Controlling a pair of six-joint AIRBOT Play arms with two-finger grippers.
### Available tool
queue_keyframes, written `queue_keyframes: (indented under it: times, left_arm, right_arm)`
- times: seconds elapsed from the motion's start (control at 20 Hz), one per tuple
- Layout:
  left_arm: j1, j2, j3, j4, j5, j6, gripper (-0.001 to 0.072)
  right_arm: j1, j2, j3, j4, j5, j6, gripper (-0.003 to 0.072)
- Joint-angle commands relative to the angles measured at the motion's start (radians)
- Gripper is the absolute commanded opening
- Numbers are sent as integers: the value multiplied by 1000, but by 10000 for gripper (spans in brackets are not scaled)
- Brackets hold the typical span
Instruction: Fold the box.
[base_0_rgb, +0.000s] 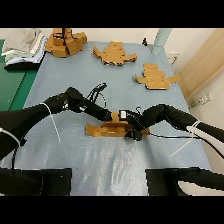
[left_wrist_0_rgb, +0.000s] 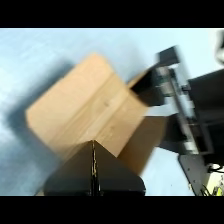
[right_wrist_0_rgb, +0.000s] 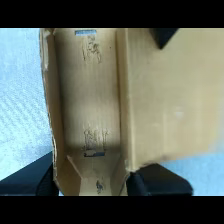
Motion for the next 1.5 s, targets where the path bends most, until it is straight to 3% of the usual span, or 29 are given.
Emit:
queue_keyframes:
  times: [0.0, 0.4, 0.6, 0.8, 1.1, 1.25, 1.3, 1.35, 1.4, 1.45]
  left_arm:
    - [0, -35, 14, 130, -10, -90, 11]
    - [31, -23, 35, 89, -19, 12, 10]
    - [122, 127, 20, 85, -89, 136, 9]
    - [166, 322, -97, 80, -148, 325, 9]
    - [47, 533, -307, 87, -92, 501, 9]
    - [-55, 559, -353, 145, -45, 574, 16]
    - [-58, 556, -365, 137, -42, 597, 163]
    - [-58, 546, -378, 133, -15, 650, 602]
    - [-58, 530, -388, 134, 30, 674, 704]
    - [-58, 507, -389, 139, 68, 681, 704]
  right_arm:
    - [1, 0, 0, -2, 0, 0, 445]
    - [1, 0, 0, -2, 1, 0, 445]
    - [0, 0, 0, -2, 1, 0, 445]
    - [0, 0, 0, -2, 1, 0, 445]
    - [0, 0, 0, -2, 1, 0, 445]
    - [0, 0, 0, -2, 1, 0, 445]
    - [0, 0, 0, -2, 1, 0, 445]
    - [0, 0, 0, -2, 1, 0, 445]
    - [0, 0, 0, -2, 1, 0, 445]
    - [0, 0, 0, -3, 1, 0, 445]
